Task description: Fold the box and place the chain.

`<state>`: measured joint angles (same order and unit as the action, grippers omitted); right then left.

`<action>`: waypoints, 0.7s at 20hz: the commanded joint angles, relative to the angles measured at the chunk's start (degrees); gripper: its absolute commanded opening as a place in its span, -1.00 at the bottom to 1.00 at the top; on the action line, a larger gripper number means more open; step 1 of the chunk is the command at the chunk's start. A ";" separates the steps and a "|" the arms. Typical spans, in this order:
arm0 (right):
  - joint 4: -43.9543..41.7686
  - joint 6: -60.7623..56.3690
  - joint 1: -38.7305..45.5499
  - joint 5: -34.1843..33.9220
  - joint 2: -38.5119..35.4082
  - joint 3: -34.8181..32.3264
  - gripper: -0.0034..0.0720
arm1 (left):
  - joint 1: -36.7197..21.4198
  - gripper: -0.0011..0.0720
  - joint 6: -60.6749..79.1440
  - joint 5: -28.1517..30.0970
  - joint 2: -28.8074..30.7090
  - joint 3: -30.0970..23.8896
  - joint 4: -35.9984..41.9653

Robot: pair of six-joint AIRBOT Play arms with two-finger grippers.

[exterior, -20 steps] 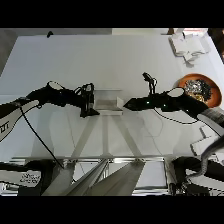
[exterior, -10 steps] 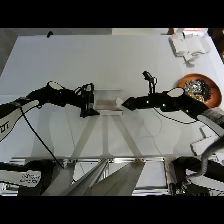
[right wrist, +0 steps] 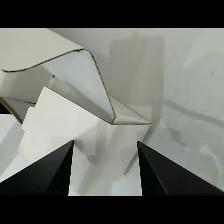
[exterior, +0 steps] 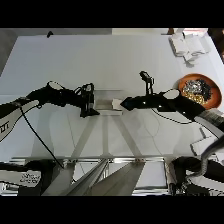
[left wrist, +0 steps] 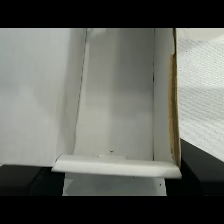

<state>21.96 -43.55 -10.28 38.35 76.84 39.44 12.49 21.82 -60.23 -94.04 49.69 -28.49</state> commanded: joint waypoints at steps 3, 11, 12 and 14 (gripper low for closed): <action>3.15 -0.11 -0.37 -1.95 0.72 0.07 0.32 | 0.00 0.17 0.02 0.00 0.00 -0.02 -0.02; -0.79 -0.07 -3.21 -2.03 0.85 0.07 0.32 | 0.00 0.17 0.02 0.00 0.00 -0.02 -0.02; -0.50 -0.09 -3.63 -2.67 0.94 0.07 0.32 | 0.00 0.17 0.02 0.00 0.00 -0.02 -0.02; 0.76 -0.13 -4.07 -4.44 0.96 0.07 0.32 | 0.00 0.17 0.02 0.00 0.00 -0.02 -0.02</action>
<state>22.39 -43.64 -13.52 35.62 77.73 39.51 12.49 21.89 -60.23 -94.04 49.69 -28.53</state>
